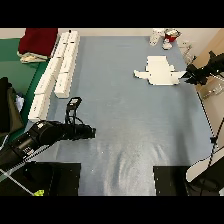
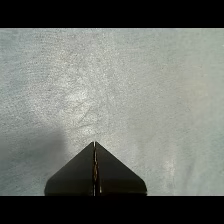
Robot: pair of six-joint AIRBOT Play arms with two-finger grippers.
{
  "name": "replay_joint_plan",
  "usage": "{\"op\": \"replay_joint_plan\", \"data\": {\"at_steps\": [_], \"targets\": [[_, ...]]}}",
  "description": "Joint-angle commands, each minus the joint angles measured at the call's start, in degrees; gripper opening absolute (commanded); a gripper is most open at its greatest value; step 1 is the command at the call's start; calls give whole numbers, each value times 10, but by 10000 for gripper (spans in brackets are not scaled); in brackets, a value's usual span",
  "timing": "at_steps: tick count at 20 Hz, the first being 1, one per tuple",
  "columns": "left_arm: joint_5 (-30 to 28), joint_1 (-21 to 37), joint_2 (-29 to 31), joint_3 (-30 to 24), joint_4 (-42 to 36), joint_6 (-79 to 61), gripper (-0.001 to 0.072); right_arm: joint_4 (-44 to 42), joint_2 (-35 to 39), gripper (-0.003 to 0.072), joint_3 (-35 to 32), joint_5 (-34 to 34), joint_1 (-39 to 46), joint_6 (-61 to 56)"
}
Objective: Fold the box.
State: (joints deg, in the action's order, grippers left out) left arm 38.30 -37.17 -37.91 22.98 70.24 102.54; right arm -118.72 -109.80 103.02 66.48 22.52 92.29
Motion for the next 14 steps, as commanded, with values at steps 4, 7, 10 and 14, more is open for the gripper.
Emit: {"op": "replay_joint_plan", "data": {"at_steps": [4,7,10,14], "targets": [[0,0,0,0,0,0,12,-30,-128,329,124,68,4,42],[0,0,0,0,0,0,12,-70,-134,329,125,81,2,83],[0,0,0,0,0,0,12,-103,-133,304,130,81,2,97],[0,0,0,0,0,0,12,-112,-133,269,132,80,2,120]]}}
